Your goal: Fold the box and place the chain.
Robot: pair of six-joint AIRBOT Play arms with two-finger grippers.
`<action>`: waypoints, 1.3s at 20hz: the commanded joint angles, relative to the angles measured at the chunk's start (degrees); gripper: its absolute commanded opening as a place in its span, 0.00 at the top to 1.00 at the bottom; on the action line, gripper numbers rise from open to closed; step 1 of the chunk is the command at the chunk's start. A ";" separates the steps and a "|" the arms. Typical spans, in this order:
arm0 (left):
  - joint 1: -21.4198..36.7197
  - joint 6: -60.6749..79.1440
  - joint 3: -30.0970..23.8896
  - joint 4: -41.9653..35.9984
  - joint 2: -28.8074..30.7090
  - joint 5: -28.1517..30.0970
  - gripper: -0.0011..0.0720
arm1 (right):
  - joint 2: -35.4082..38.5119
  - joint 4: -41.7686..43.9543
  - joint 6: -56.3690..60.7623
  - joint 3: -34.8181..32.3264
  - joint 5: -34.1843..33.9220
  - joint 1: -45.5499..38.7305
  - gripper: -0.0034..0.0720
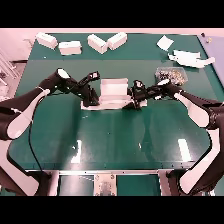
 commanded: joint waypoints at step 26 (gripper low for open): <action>-3.74 4.94 -0.20 -6.38 -1.79 6.25 0.07 | -0.02 -0.07 -0.04 0.02 0.13 0.04 0.23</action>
